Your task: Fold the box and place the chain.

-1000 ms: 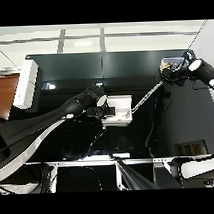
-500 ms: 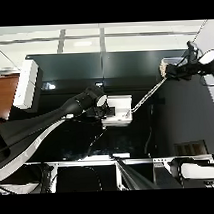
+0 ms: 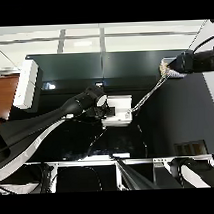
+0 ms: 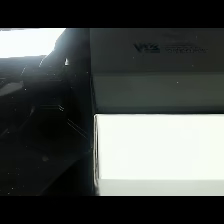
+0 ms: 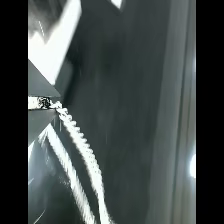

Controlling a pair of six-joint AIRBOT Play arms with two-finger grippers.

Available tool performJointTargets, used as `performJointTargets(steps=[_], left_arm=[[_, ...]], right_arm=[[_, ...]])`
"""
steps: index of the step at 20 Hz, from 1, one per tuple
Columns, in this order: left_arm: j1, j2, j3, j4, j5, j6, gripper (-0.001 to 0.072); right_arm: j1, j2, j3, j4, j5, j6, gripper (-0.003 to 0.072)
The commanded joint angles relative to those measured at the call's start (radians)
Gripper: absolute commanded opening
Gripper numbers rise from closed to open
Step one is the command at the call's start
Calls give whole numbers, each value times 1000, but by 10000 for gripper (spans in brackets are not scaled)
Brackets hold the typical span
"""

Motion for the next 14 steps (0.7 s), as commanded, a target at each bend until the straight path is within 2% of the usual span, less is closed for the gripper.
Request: performJointTargets(steps=[1, 6, 10, 12, 14], left_arm=[[1, 0, 0, 0, 0, 0, 31], [1, 0, 0, 0, 0, 0, 31], [1, 0, 0, 0, 0, 0, 31], [1, 0, 0, 0, 0, 0, 31], [1, 0, 0, 0, 0, 0, 30]], right_arm=[[97, 63, 1, 180, 39, -9, 23], [226, 62, 0, 206, 18, -7, 23], [245, 62, 0, 207, 32, 20, 23], [245, 62, 0, 206, 76, 26, 23], [245, 62, 0, 206, 171, 26, 23]])
